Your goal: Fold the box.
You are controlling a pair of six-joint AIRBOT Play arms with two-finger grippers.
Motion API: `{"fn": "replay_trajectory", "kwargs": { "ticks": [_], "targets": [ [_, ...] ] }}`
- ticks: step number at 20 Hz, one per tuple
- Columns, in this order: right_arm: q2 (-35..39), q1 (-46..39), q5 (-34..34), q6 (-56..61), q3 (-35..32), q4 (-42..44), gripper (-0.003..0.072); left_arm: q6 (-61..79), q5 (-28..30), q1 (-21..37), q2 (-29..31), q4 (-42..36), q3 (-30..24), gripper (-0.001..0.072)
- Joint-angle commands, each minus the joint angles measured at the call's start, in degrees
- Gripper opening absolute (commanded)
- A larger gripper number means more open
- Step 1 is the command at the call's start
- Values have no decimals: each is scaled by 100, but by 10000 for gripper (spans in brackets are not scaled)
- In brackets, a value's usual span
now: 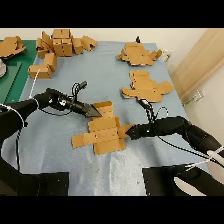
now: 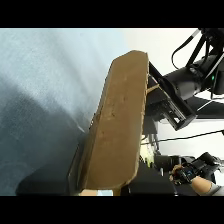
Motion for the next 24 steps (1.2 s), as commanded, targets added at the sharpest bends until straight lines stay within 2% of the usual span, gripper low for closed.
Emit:
{"fn": "replay_trajectory", "kwargs": {
  "ticks": [1, 2, 3, 7, 9, 10, 12, 13, 15, 17, 21, 23, 24],
  "targets": [
    [-4, 0, 0, 4, -2, 2, 2, 28, -20, 0, -87, 11, 4, 248],
    [-4, 0, 0, 4, -2, 2, 1, 92, -13, 2, -96, 11, 4, 71],
    [-4, 0, 0, 4, -2, 2, 1, 109, -9, 2, -96, -7, 7, 50],
    [-4, 0, 0, 7, -2, 2, 1, 225, -7, 2, -96, -9, 7, 50],
    [-2, 0, 2, 7, -2, 2, 3, 304, -9, 2, -96, -7, 7, 12],
    [-2, 0, 11, 4, -2, 0, 31, 374, -2, 2, -96, -15, 7, 12],
    [2, -17, 149, 13, 24, -76, 375, 385, 74, -2, -92, -74, 9, 11],
    [7, -33, 323, 175, 85, -313, 394, 387, 79, -24, -55, -66, 7, 12],
    [4, -186, 570, 1021, 348, -957, 372, 426, 76, -125, 131, 127, 7, 11],
    [4, -439, 603, 1624, 723, -1534, 290, 551, 205, -341, 503, 452, 4, 11],
    [13, -962, 601, 2374, 1287, -1775, 276, 1285, 1279, -1060, 1558, 920, -48, 11],
    [4, -1012, 549, 2610, 1309, -1764, 73, 1891, 1648, -1290, 1886, 868, -68, 11],
    [2, -1010, 439, 2623, 1294, -1633, 73, 2214, 1694, -1318, 1952, 713, -122, 11]
  ]
}}
